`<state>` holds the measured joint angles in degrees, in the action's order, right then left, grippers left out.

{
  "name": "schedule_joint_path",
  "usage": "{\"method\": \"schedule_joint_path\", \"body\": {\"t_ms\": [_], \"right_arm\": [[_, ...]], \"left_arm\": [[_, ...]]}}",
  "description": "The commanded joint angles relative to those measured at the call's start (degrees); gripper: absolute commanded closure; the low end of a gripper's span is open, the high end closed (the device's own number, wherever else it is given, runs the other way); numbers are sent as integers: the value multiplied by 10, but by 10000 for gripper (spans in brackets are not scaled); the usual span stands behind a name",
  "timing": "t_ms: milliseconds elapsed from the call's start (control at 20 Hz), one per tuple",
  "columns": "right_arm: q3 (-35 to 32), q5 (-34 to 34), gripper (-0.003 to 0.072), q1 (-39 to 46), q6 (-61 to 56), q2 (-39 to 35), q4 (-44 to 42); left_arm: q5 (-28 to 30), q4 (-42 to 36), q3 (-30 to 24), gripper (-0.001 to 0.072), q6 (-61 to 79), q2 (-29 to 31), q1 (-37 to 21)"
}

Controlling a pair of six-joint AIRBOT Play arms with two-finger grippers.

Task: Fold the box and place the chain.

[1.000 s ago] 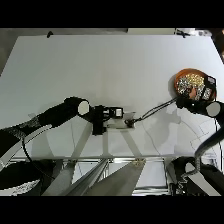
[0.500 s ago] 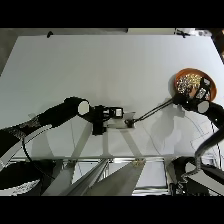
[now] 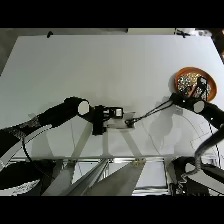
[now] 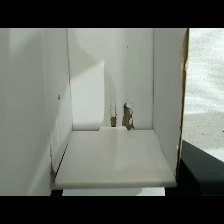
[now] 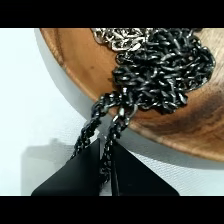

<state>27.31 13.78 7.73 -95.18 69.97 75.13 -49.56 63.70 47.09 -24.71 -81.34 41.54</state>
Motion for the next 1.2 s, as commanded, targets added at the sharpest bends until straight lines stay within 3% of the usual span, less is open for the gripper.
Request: {"method": "schedule_joint_path", "body": {"t_ms": [0,250,500,800,1000,1150], "right_arm": [[0,32,667,-16,-1,-12,-2],[0,104,667,-16,45,-99,-2],[0,257,667,-16,127,-288,-35],[0,436,667,-16,188,-509,-249],[0,502,667,-16,218,-548,-395],[0,520,667,-16,231,-548,-449]], "left_arm": [[-1,0,0,499,0,1,0],[-2,0,0,499,0,1,0],[-2,0,0,499,0,1,0],[-2,0,0,499,0,1,0],[-2,0,0,499,0,1,0],[-2,0,0,499,0,1,0]]}}
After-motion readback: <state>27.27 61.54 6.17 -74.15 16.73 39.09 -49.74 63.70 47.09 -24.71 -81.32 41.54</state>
